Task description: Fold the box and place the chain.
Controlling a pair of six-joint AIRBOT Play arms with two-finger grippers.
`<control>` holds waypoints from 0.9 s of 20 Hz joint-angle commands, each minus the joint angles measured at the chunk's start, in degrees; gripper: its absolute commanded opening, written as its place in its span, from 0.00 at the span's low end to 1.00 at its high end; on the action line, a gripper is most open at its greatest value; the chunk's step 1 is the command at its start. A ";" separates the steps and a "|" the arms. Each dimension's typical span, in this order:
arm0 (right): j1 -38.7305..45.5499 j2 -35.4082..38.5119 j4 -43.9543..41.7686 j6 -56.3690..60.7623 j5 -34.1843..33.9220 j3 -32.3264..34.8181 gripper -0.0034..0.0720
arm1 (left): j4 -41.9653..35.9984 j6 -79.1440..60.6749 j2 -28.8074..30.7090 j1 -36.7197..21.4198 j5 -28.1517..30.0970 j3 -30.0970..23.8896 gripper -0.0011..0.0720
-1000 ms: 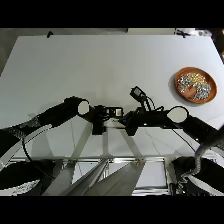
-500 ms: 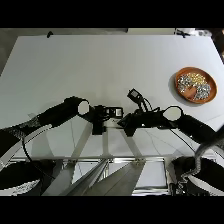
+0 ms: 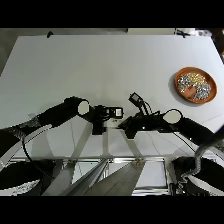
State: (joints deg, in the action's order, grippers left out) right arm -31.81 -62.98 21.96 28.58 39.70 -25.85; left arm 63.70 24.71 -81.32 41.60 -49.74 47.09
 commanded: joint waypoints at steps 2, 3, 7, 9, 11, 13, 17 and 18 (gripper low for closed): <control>0.02 -0.42 0.48 -0.13 -1.36 0.74 0.07 | 0.00 -0.02 0.04 -0.07 0.00 -0.02 0.30; 0.02 -1.01 0.46 -0.13 -1.53 1.11 0.07 | 0.00 0.00 0.04 -0.07 -0.02 -0.02 0.30; 0.02 -2.84 -0.26 -0.17 -1.62 1.20 0.07 | 0.00 0.00 0.04 -0.07 0.00 -0.02 0.30; 0.02 -2.84 -0.68 -0.17 -1.31 1.20 0.07 | 0.00 0.00 0.04 -0.07 0.00 -0.02 0.30; 0.02 -2.27 -1.64 -0.17 -1.16 1.03 0.07 | 0.02 0.00 0.04 -0.07 0.00 -0.02 0.30; 0.04 -0.20 -1.84 -0.15 -1.20 0.31 0.07 | 0.00 0.00 0.04 -0.07 -0.02 -0.02 0.30; 0.04 6.80 1.18 3.45 -0.98 -1.29 0.07 | 0.00 0.00 0.04 -0.07 0.02 -0.02 0.30; 0.04 8.90 4.83 6.51 -0.96 -1.44 0.07 | 0.00 0.00 0.04 -0.07 0.00 -0.02 0.30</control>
State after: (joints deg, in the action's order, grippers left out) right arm -31.77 -58.63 22.63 30.46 38.30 -26.50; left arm 63.66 24.77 -81.32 41.58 -49.76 47.09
